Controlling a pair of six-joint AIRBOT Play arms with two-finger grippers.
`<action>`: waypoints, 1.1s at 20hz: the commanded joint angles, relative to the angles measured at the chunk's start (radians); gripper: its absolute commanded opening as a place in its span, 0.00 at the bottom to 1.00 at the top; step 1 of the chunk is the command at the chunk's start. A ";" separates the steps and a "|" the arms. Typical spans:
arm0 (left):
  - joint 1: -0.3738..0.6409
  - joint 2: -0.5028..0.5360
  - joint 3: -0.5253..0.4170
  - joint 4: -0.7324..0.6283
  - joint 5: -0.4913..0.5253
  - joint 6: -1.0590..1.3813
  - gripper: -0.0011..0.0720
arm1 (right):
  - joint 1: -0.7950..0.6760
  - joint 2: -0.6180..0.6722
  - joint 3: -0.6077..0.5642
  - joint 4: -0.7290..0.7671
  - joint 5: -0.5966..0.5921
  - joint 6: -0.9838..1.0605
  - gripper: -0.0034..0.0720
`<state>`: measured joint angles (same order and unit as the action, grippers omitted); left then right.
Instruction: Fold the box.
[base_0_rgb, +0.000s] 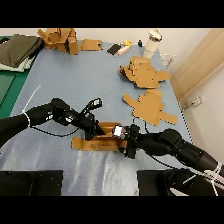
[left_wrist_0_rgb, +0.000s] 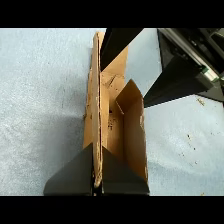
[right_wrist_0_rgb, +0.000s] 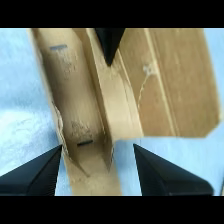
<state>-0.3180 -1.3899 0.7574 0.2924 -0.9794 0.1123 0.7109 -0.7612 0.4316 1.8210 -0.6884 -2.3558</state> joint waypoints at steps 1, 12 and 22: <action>0.000 0.000 0.000 0.000 0.000 0.000 0.03 | -0.117 -0.045 0.000 0.303 -0.003 -0.394 1.00; 0.000 0.000 0.000 0.000 0.000 0.000 0.03 | -0.142 -0.150 0.001 0.373 -0.032 -0.452 0.99; 0.000 0.000 0.000 0.000 0.000 0.000 0.03 | -0.142 -0.233 0.001 0.363 -0.015 -0.454 0.99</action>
<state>-0.3180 -1.3899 0.7574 0.2905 -0.9760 0.1123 0.5697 -0.9646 0.4324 2.1838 -0.7074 -2.8101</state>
